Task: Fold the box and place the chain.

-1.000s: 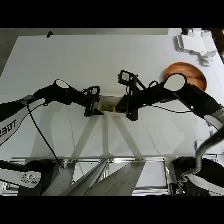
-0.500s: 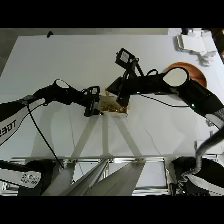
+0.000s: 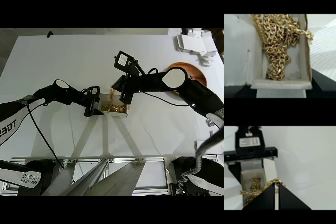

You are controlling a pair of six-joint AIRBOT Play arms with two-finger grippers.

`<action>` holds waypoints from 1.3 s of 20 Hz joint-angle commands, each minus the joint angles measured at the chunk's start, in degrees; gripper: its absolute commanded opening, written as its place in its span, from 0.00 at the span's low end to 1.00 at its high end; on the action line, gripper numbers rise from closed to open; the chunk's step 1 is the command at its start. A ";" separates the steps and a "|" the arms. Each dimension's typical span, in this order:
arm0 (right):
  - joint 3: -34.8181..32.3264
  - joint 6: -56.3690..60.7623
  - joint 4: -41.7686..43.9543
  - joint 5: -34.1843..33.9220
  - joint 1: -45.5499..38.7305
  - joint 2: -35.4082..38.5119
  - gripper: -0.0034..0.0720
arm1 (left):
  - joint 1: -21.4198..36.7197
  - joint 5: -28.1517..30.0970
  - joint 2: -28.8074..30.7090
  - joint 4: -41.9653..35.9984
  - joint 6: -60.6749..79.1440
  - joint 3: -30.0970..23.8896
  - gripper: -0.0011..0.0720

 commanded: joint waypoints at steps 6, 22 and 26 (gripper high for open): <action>0.02 10.25 -11.04 -7.21 -0.02 0.02 0.06 | 0.02 0.02 0.02 0.00 0.00 -0.02 0.45; 0.00 10.25 -12.46 12.72 -0.02 0.09 0.58 | 0.02 0.02 0.02 0.00 0.00 -0.02 0.45; -0.20 10.21 -17.18 15.54 -2.43 1.55 0.57 | 0.02 0.02 0.02 0.00 0.00 -0.02 0.45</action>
